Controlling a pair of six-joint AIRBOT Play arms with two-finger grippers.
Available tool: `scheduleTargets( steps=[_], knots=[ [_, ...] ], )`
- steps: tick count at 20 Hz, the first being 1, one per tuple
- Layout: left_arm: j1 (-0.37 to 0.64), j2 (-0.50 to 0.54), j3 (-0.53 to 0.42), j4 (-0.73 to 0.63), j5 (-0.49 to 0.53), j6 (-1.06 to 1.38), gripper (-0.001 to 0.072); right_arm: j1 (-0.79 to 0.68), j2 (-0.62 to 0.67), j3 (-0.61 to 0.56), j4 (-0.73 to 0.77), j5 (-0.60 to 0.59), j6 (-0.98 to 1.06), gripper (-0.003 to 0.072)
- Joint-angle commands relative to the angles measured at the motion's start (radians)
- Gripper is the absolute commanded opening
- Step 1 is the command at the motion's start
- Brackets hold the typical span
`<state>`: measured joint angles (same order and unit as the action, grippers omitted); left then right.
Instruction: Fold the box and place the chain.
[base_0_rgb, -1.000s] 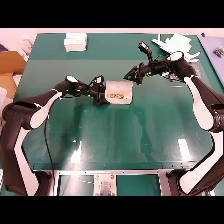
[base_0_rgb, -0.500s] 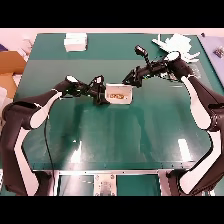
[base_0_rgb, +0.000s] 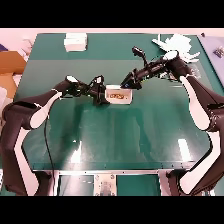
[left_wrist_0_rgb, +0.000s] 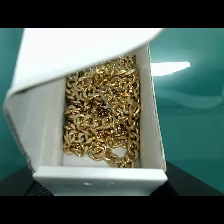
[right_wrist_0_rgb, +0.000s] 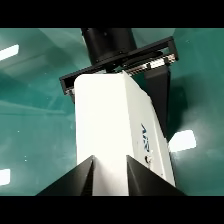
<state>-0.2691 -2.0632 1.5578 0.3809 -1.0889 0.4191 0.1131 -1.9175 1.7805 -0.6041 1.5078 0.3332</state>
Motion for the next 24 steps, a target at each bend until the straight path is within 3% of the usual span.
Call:
scheduleTargets(
  steps=[1,15,21,24],
  knots=[
    [0.000,0.000,0.000,0.000,0.000,0.000,0.0362,0.006,0.000,0.001,-0.009,0.018,0.002,0.0295],
    [0.000,0.000,0.001,0.000,0.000,0.000,0.0362,0.018,-0.001,0.001,-0.063,-0.044,-0.031,0.0300],
    [0.000,0.000,0.000,0.000,0.000,0.000,0.0362,0.035,-0.001,0.001,-0.134,-0.041,-0.004,0.0372],
    [0.000,0.000,0.000,0.000,0.000,0.000,0.0362,0.035,-0.001,0.000,-0.152,-0.044,-0.005,0.0369]
  ],
)
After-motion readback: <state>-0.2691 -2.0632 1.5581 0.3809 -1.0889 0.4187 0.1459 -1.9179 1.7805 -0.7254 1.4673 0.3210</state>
